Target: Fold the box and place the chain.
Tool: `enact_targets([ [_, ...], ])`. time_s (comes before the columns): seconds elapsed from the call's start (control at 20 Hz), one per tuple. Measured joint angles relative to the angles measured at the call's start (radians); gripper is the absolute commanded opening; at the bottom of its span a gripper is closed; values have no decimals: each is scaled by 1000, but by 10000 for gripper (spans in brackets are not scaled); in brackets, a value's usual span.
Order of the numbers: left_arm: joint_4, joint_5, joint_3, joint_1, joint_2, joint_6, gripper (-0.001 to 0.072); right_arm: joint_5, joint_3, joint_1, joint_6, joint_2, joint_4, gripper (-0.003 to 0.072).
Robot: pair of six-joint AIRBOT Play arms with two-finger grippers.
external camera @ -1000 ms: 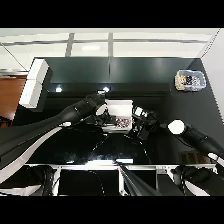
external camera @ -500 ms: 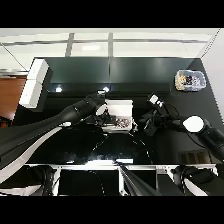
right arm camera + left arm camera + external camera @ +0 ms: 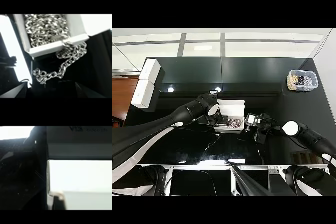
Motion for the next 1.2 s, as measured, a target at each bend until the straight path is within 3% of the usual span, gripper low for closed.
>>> enact_targets([
  [0.3, 0, 0, 0, 0, 0, 0, 30, -55, -1, 3, -70, -32, 84, 680],
  [0.4, 0, 0, 0, 0, 0, 0, 30, -61, 0, -2, -82, -51, 109, 485],
  [0.45, 0, 1, 0, 0, 0, 0, 30, -63, -1, -5, -86, -61, 117, 448],
  [0.55, 0, 1, 0, 0, 0, 0, 30, -86, -1, -9, -92, -73, 123, 130],
  [0.6, 0, 2, 0, 0, 0, 0, 30, -97, 0, -11, -92, -77, 123, 6],
  [0.95, 0, 2, 0, 0, 0, 0, 30, -105, 69, -20, -35, -83, 117, 8],
  [1.2, 0, 2, 0, 0, 0, 0, 30, 47, 168, -79, 140, -26, 116, 10],
])
